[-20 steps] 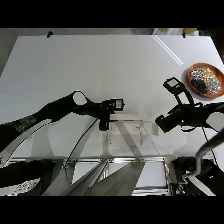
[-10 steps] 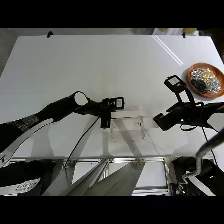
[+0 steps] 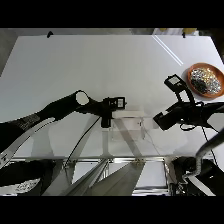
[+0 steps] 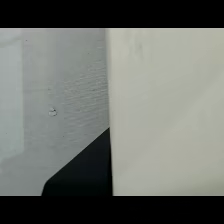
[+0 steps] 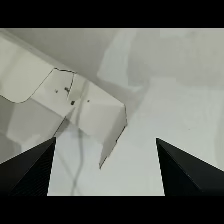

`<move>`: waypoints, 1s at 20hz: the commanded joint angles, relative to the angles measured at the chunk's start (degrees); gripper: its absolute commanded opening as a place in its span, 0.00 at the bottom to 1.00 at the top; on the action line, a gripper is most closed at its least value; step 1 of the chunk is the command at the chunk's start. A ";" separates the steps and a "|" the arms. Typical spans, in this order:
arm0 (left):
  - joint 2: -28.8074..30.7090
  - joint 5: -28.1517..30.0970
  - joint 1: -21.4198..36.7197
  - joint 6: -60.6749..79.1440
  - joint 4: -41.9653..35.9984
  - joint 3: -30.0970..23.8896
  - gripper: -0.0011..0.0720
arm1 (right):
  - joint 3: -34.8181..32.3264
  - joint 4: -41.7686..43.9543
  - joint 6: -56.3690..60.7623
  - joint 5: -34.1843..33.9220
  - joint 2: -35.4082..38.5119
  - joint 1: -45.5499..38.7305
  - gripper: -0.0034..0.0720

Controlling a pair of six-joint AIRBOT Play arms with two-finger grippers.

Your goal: Fold the box and place the chain.

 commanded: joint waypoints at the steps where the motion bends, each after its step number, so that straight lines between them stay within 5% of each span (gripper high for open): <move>1: -1.05 -1.49 -0.04 -1.42 3.67 2.12 0.02 | 0.07 0.00 0.02 0.04 0.04 0.02 0.96; 20: -3.06 -0.57 -0.04 -1.20 2.29 2.12 0.03 | 0.07 -0.02 -0.02 0.22 0.04 0.02 0.96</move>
